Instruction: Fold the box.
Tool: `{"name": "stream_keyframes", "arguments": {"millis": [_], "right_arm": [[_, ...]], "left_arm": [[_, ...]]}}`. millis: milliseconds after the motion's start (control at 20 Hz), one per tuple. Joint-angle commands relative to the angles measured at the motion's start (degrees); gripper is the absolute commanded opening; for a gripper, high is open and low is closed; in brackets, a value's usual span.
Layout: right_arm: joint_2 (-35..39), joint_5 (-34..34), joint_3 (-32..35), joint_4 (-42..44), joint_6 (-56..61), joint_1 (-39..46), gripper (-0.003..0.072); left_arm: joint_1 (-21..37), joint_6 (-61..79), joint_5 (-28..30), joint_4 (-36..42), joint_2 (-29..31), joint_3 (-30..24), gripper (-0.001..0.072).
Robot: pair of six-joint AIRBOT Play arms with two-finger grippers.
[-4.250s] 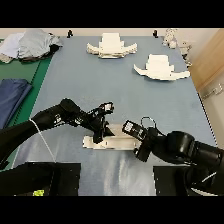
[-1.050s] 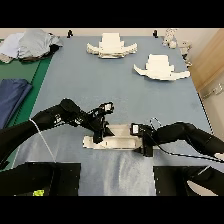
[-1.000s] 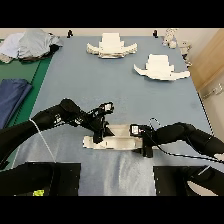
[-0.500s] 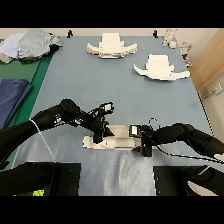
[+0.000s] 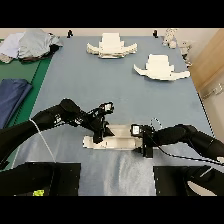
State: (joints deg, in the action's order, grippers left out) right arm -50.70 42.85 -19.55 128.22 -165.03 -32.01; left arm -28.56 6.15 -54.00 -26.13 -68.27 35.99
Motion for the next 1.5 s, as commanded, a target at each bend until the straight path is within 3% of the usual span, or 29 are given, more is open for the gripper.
{"name": "stream_keyframes", "arguments": {"millis": [0, 700, 850, 950, 1450], "right_arm": [[1.7, -0.42, 0.83, 0.76, 0.5, 0.37, 0.0615], [-0.44, -2.6, 1.77, 4.09, -6.1, 0.11, 0.0614], [-0.44, -2.56, 1.81, 4.02, -6.1, 0.11, 0.0581], [-0.46, -2.29, 2.08, 4.0, -6.16, 0.11, 0.0464], [-0.42, -2.91, 2.01, 2.67, -6.14, 0.15, 0.0462]], "left_arm": [[-0.04, 0.02, 0.0, -0.02, -0.04, -0.02, 0.0015], [-0.04, 0.02, 0.0, -0.02, -0.04, -0.02, 0.0015], [-0.04, 0.02, 0.0, -0.02, -0.04, -0.02, 0.0014], [-0.04, 0.02, 0.0, 0.0, -0.04, -0.02, 0.0014], [-0.04, 0.02, 0.0, 0.0, -0.04, -0.02, 0.0015]]}}
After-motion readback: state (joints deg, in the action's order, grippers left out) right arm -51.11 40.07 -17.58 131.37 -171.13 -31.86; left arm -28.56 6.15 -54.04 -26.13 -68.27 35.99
